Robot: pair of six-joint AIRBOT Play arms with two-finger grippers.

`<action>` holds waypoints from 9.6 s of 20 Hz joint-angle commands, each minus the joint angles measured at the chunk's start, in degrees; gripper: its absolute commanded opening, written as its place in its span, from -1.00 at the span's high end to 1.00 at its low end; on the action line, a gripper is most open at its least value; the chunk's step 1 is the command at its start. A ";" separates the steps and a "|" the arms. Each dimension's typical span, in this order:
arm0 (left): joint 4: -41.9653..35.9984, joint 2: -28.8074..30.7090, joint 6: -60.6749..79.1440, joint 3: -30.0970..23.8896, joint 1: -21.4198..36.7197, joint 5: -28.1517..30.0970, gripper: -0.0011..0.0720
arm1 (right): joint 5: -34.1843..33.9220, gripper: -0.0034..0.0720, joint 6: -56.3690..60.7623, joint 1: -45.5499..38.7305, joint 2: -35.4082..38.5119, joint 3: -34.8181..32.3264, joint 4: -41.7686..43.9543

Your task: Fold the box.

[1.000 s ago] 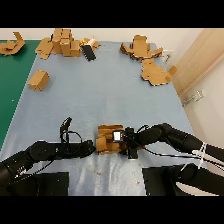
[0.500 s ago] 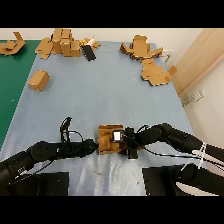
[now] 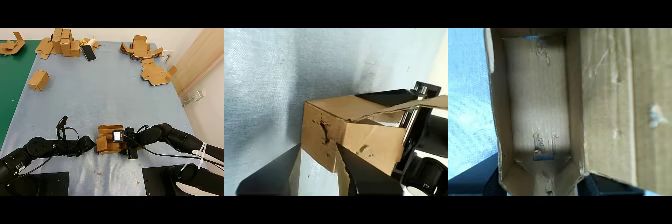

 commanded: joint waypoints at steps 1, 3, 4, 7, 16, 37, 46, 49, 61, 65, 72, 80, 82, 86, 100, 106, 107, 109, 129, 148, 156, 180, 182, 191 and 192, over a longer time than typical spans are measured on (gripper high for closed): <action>-0.04 -0.02 2.60 1.07 1.64 -2.86 0.01 | 0.02 -0.33 0.00 0.00 -0.02 -0.02 0.00; -0.96 -0.02 4.02 2.34 1.62 -2.97 0.01 | 0.02 -0.33 0.00 0.00 -0.02 -0.02 0.00; -1.20 -0.02 4.87 2.82 1.62 -2.82 0.01 | 0.00 -0.33 0.00 0.00 -0.02 -0.02 0.00; -0.83 -0.04 4.96 2.95 1.62 -4.39 0.01 | 0.02 -0.33 0.00 0.00 -0.02 -0.02 0.00; -1.22 -2.84 4.42 2.93 1.62 -2.71 0.01 | 0.02 -0.33 0.00 0.00 -0.02 -0.02 0.00; 31.39 -16.52 -20.63 19.45 -12.81 -8.22 -0.01 | 0.00 -0.33 0.00 0.00 -0.02 -0.02 0.02; 43.74 -23.58 -34.14 29.38 -17.09 -17.64 -0.02 | -0.02 -0.33 0.00 0.00 -0.02 -0.02 0.00; 47.65 -26.73 -39.67 32.81 -20.06 -19.56 -0.02 | 0.00 -0.33 0.00 0.00 -0.02 -0.02 0.00; 54.71 -36.30 -56.59 40.35 -25.53 -23.89 -0.01 | -0.02 -0.33 0.00 0.02 -0.02 -0.02 0.00; 54.82 -37.35 -57.05 40.37 -25.53 -26.40 0.65 | -0.02 -0.33 0.00 0.00 -0.02 -0.02 0.00; 54.58 -37.35 -57.00 40.39 -25.53 -26.27 0.94 | -0.02 -0.33 0.00 0.00 -0.02 -0.02 0.00; 54.80 -37.20 -55.58 42.40 -25.40 -27.65 -0.55 | -0.02 -0.33 0.00 0.00 -0.02 -0.02 0.00; 54.99 -37.13 -55.58 42.56 -25.42 -29.05 -0.55 | -0.02 -0.33 0.00 0.00 -0.02 -0.02 0.00; 55.25 -36.13 -55.54 42.56 -25.40 -30.95 -0.56 | 0.00 -0.33 0.00 0.00 -0.02 -0.02 0.00; 61.26 -24.37 -55.52 42.75 -24.44 -43.36 -0.55 | -0.02 -0.33 0.00 0.00 -0.02 -0.02 0.00; 69.83 -22.16 -49.44 42.14 -24.33 -55.39 0.94 | 0.00 -0.33 0.00 0.00 -0.02 -0.02 0.00; 70.42 -21.55 -45.99 40.96 -24.00 -53.99 0.95 | 0.00 -0.33 0.00 0.00 -0.02 -0.02 0.00; 63.65 -17.77 -33.68 35.21 -20.22 -43.25 0.95 | 0.00 -0.33 0.00 0.00 -0.02 -0.02 0.00; 26.29 -13.55 75.47 16.92 -2.29 -9.73 -0.91 | 0.02 -0.33 0.00 0.00 -0.02 -0.02 -0.02; -2.97 -7.34 99.58 3.15 3.17 -8.72 -0.91 | 0.02 -0.33 0.00 0.00 -0.02 -0.02 0.00; -8.98 -7.41 104.74 1.81 2.34 -3.06 -0.91 | 0.00 -0.33 0.00 0.00 -0.02 -0.02 -0.02; -8.90 -15.52 106.97 5.14 1.99 -4.74 -0.91 | 0.02 -0.33 0.00 0.00 -0.02 -0.02 -0.02; -8.92 -15.61 106.95 5.22 0.22 -2.12 -0.91 | 0.04 -0.33 0.00 0.00 -0.02 -0.02 -0.02; -8.48 -19.23 106.90 7.04 -4.09 0.39 -0.91 | 0.02 -0.33 0.00 0.00 -0.02 -0.02 -0.02; -8.46 -19.50 106.88 7.28 -4.09 0.26 -0.91 | 0.00 -0.33 0.00 0.00 -0.02 -0.02 -0.02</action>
